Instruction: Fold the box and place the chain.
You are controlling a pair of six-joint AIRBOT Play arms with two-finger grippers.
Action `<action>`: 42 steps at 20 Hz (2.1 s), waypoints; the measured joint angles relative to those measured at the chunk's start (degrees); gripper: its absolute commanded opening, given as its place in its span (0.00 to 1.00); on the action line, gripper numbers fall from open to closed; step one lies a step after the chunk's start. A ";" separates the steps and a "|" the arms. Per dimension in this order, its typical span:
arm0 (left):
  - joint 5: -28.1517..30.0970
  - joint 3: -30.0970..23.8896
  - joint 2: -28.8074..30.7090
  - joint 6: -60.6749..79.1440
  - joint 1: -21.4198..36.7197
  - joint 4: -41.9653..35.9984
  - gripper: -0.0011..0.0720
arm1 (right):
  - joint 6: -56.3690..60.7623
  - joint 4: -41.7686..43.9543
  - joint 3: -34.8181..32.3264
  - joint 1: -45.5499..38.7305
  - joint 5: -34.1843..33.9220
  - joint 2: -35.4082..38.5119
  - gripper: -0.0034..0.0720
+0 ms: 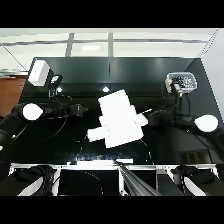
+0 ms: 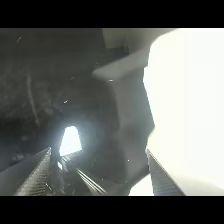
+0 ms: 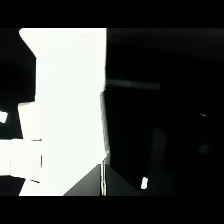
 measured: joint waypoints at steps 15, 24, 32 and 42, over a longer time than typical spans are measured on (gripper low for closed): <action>-23.85 0.24 -25.46 48.35 5.84 -42.75 0.82 | 0.11 0.74 -3.08 9.20 -7.37 4.02 0.06; -31.71 0.83 -29.33 63.63 7.19 -42.18 0.07 | 1.55 0.48 -3.10 9.27 -5.77 4.02 0.06; -37.46 5.73 -31.76 69.37 7.30 -39.87 0.05 | 5.99 -7.41 3.19 1.88 1.84 5.16 0.98; -17.42 3.65 -15.96 83.97 -4.02 -29.44 0.05 | -4.37 -34.58 11.82 -10.47 22.21 5.86 0.97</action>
